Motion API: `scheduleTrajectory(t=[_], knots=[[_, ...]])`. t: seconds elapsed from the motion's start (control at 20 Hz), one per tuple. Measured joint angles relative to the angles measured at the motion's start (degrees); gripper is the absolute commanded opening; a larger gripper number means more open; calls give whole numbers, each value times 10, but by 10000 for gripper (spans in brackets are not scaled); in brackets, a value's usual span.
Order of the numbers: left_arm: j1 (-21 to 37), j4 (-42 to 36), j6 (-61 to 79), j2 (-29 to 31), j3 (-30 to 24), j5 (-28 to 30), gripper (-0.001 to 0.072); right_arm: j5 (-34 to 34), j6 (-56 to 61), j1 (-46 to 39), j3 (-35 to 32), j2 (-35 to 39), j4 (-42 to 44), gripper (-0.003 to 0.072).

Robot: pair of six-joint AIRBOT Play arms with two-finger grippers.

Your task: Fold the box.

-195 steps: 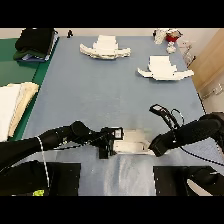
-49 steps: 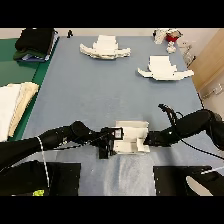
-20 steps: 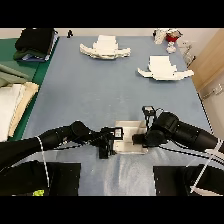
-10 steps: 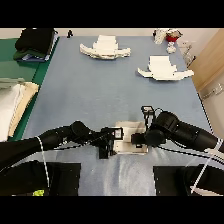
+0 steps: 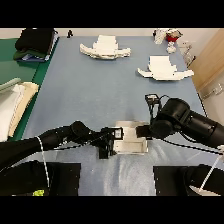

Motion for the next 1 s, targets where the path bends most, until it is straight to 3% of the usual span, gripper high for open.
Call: scheduleTrajectory(t=[0.1, 0.25, 0.4, 0.7, 0.85, 1.0], knots=[[0, 0, 0, 0, 0, 0, 466, -21, -23, -24, 3, 2, -12, 7], [0, 0, 0, 0, 0, 0, 466, -21, -74, -92, -10, 0, -21, 0], [0, 0, 0, 0, 0, 0, 466, 25, -162, -187, -33, -26, 17, -2], [0, -2, -2, 0, 0, 3, 466, 98, -492, -372, -41, -128, 339, -2], [0, 3, 2, 0, 0, -4, 466, 65, -632, -404, -23, -161, 482, -2], [0, 1, 0, 0, 0, 1, 466, 20, -711, -415, -9, -170, 534, -1]])
